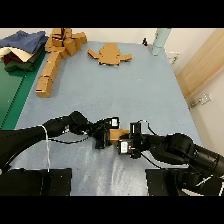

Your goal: Fold the box.

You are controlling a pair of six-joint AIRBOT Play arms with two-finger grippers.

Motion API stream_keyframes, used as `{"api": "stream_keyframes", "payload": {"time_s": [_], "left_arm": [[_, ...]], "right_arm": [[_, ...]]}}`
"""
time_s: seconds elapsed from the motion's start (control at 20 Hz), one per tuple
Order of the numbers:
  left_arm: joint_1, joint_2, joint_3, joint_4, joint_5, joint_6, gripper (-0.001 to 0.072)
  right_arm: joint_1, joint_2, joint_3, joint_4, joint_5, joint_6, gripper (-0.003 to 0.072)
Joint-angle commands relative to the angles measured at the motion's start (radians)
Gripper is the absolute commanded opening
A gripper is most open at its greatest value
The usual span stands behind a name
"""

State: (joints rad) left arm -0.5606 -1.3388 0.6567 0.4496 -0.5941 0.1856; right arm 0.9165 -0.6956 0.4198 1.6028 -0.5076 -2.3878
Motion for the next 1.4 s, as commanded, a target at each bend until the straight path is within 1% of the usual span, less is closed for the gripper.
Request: {"api": "stream_keyframes", "payload": {"time_s": [0.0, 0.6, 0.75, 0.85, 0.95, 1.05, 1.15, 1.2, 1.35], "left_arm": [[0.001, 0.001, 0.001, 0.0, 0.0, 0.0, 0.0521], [0.001, 0.001, 0.001, 0.0, 0.0, 0.0, 0.0521], [0.001, 0.001, 0.001, 0.0, 0.0, 0.0, 0.0521], [0.001, 0.001, 0.001, 0.0, 0.0, 0.0, 0.0521], [0.001, 0.001, 0.001, 0.0, 0.0, 0.001, 0.0521], [0.001, 0.0, 0.001, 0.0, 0.0, 0.0, 0.0521], [0.001, 0.001, 0.001, 0.0, 0.0, 0.0, 0.0521], [0.001, 0.0, 0.001, 0.0, 0.0, 0.001, 0.0521], [0.001, 0.0, 0.001, 0.0, 0.0, 0.0, 0.0521]], "right_arm": [[0.0, -0.006, 0.0, -0.025, -0.006, 0.032, 0.0003], [0.0, -0.078, 0.0, 0.013, -0.024, 0.032, 0.0004], [0.0, -0.069, 0.001, 0.013, -0.024, 0.032, 0.0004], [0.0, -0.035, 0.001, 0.012, -0.031, 0.033, 0.0003], [-0.001, 0.029, 0.001, -0.046, -0.082, 0.102, 0.0004], [-0.001, 0.08, 0.0, -0.138, -0.167, 0.201, 0.0004], [-0.001, 0.095, 0.0, -0.179, -0.232, 0.249, 0.0004], [-0.001, 0.094, -0.002, -0.188, -0.251, 0.256, 0.0004], [-0.001, 0.084, -0.021, -0.193, -0.24, 0.26, 0.0003]]}}
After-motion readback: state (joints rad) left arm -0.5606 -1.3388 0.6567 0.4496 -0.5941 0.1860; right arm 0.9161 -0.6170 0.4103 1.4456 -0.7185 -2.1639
